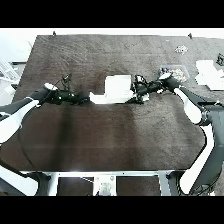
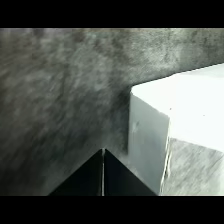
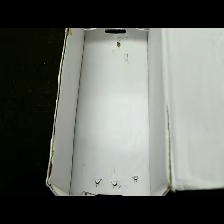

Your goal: Fold the box and place the chain.

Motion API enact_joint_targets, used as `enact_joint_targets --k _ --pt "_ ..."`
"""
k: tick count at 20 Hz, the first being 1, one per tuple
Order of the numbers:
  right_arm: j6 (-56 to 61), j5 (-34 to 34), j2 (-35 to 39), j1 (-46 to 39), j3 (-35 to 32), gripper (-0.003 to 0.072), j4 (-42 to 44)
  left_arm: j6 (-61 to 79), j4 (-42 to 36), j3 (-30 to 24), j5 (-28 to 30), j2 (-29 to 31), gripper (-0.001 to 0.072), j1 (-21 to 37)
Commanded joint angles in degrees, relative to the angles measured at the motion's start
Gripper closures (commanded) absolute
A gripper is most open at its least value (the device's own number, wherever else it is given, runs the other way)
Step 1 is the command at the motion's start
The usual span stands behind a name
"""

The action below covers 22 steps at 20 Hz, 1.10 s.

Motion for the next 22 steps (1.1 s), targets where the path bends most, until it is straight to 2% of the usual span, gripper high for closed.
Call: enact_joint_targets --k 1,8,11,12,13,18,22 --pt "0.02 0.02 0.00 0.04 0.02 0.0109 0.02 -0.09 -1.79 2.89 -1.44 -3.06 0.0691 -2.03" --pt "0.02 0.02 0.00 0.04 0.02 0.0109 0.02 -0.09 -3.17 6.51 -1.09 -4.24 0.0691 -5.05" --pt "0.02 0.02 0.00 0.02 0.02 0.0109 0.02 1.31 -4.87 8.74 -4.09 -4.24 0.0670 -5.05" --pt "0.02 0.02 0.00 0.04 0.02 0.0109 0.02 1.18 -4.92 9.70 -4.96 -4.24 0.0445 -5.05" --pt "0.00 0.02 0.00 0.04 0.02 0.0109 0.02 1.03 -4.90 10.58 -5.90 -4.22 0.0419 -5.05" --pt "0.00 0.02 0.00 0.04 0.02 0.0109 0.02 -0.48 -5.01 13.16 -8.46 -3.96 0.0419 -5.07" --pt "0.02 0.02 0.00 0.02 0.02 0.0109 0.02 -2.03 -4.55 13.77 -7.23 -3.96 0.0418 -6.19"
